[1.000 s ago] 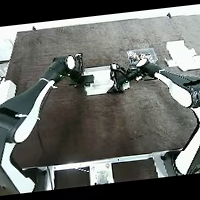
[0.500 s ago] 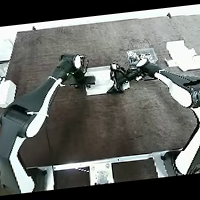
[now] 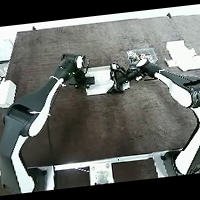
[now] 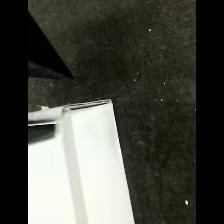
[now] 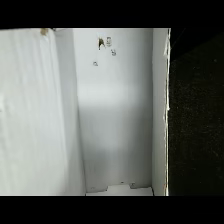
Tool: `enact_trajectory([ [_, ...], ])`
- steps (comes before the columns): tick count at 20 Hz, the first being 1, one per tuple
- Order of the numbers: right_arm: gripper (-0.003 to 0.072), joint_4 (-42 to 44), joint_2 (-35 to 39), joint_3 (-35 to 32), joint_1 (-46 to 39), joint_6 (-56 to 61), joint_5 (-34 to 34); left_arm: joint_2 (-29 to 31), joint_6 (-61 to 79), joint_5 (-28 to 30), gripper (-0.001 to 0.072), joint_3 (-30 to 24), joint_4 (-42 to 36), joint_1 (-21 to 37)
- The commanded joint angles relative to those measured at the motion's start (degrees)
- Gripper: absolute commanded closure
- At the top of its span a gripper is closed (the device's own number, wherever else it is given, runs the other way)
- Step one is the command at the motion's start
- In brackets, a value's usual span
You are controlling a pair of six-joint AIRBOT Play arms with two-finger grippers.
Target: Fold the box and place the chain.
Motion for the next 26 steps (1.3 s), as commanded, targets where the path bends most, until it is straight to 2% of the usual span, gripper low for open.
enact_trajectory([
  [1,0.0211,0.00,-0.02,0.00,0.04,-0.02,0.02,-0.57,-0.72,0.24,0.0385,0.09,0.31,-0.59],
  [3,0.0211,0.00,-0.02,0.00,0.04,-0.02,0.02,-0.59,-0.76,1.16,0.0425,0.09,0.26,-0.94],
  [5,0.0211,0.00,-0.02,0.00,0.04,-0.02,0.04,-0.57,-0.44,1.38,0.0576,0.09,-0.33,-0.98],
  [10,0.0211,0.00,-0.02,0.00,0.04,-0.02,0.04,-0.59,-0.31,1.57,0.0599,0.07,-0.83,-0.98],
  [11,0.0211,0.00,-0.02,0.00,0.04,-0.02,0.04,-0.59,-0.26,1.57,0.0659,0.07,-0.98,-0.98],
  [12,0.0211,0.00,-0.02,0.00,0.04,-0.02,0.04,-0.59,-0.24,1.62,0.0683,0.07,-1.18,-0.98],
  [17,0.0211,0.00,-0.02,0.00,0.04,-0.02,0.04,-0.57,-0.26,1.60,0.0689,0.09,-1.62,-0.98],
  [18,0.0211,0.00,-0.02,0.00,0.04,-0.02,0.04,-0.57,-0.26,1.64,0.0678,0.09,-1.84,-0.98],
  [19,0.0211,0.00,-0.02,0.00,0.04,-0.02,0.02,-0.55,-0.44,1.64,0.0534,0.09,-1.77,-0.96],
  [20,0.0211,0.00,-0.02,0.00,0.04,-0.02,0.02,-0.55,-0.72,1.60,0.0472,0.22,-1.79,-0.92],
  [22,0.0211,0.00,-0.02,0.00,0.04,-0.02,0.04,-0.31,-0.52,1.55,0.0442,0.46,-1.77,-0.92],
  [24,0.0211,0.00,-0.02,0.00,0.04,-0.02,0.02,0.04,-0.22,0.17,0.0316,1.95,-1.05,-0.92],
  [26,0.0212,0.00,-0.02,0.00,0.04,-0.02,0.04,0.04,1.27,-3.08,0.0316,4.37,-0.39,-0.92],
])
